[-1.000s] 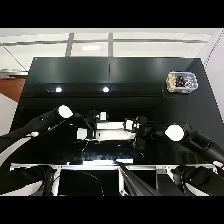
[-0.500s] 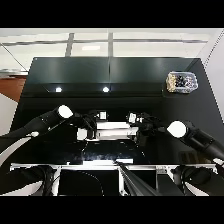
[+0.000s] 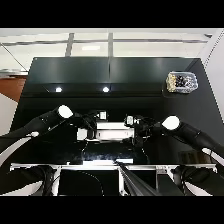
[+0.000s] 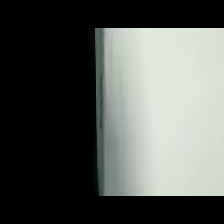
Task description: Fold the box and place the chain.
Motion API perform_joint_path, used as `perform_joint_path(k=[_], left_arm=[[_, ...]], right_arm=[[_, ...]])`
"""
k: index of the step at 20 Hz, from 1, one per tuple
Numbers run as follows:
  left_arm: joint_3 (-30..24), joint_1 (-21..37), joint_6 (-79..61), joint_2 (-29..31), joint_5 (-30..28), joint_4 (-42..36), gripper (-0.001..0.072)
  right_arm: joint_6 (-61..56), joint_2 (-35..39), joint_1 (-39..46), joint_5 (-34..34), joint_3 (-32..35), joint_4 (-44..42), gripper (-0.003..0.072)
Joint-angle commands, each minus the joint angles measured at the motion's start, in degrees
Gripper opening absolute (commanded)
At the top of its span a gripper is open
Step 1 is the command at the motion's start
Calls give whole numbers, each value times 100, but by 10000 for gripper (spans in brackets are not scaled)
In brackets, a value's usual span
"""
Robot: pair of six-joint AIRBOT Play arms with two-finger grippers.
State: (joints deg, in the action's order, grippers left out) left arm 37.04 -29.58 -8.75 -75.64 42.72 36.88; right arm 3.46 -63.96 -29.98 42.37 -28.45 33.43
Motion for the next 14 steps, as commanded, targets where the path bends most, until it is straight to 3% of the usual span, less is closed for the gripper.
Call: perform_joint_path(k=[1,14], left_arm=[[-2,-2,4,2,-9,-2,34],[-2,-2,4,2,-13,-2,34]], right_arm=[[627,-358,28,122,26,-175,704],[743,-551,20,-175,26,-214,704]])
